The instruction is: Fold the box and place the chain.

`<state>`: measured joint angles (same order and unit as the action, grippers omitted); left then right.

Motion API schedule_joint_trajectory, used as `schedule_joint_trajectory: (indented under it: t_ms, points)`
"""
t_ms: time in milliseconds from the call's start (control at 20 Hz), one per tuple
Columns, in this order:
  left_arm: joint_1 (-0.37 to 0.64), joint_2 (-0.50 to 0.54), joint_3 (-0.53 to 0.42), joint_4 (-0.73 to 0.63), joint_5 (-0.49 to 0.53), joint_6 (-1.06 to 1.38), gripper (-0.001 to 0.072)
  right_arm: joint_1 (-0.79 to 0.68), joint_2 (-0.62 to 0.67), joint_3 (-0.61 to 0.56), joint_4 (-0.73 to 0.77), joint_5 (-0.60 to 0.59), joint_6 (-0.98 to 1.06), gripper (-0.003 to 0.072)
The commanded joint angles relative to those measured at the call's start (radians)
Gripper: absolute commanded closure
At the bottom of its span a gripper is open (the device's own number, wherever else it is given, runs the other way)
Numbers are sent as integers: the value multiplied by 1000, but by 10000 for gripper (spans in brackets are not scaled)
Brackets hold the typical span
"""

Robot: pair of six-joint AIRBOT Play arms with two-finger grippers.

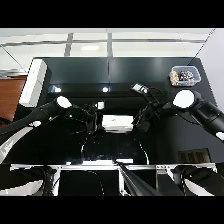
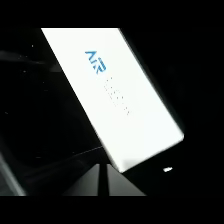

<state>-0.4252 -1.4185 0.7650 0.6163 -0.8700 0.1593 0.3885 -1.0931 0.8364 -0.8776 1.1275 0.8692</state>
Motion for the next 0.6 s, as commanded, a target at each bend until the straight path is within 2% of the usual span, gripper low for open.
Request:
schedule_joint_trajectory:
  t_ms: [0,250,550]
  points:
    - [0,0,0,0,-1,1,420,-27,15,-43,156,27,181,678]
    - [0,0,0,0,-2,1,420,-25,-50,-121,490,-137,193,675]
    - [0,0,0,0,-2,1,420,-25,-156,-127,507,-168,197,675]
